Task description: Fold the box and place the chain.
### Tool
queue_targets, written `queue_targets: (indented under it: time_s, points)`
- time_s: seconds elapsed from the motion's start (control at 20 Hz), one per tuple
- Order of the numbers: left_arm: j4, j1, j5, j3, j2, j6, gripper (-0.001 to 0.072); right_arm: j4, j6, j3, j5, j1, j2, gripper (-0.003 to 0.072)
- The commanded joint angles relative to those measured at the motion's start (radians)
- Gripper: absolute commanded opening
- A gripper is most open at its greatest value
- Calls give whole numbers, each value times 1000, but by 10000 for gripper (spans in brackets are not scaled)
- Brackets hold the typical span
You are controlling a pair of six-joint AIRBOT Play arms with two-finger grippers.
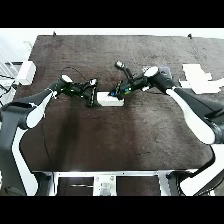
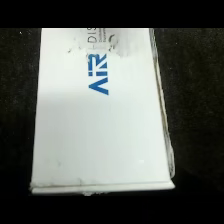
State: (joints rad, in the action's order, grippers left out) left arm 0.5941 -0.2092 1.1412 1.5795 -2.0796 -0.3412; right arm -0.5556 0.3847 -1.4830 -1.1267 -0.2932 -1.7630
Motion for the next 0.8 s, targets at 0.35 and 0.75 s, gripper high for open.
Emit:
queue_targets:
  time_s: [0.35, 0.75]
  points:
    - [0, 0, 2, 1, 1, 0, 469, -41, 148, 515, 512, 3, 665, 2]
    - [-7, 0, 1, 1, 1, 0, 467, -36, 158, 949, 768, 3, 919, 3]
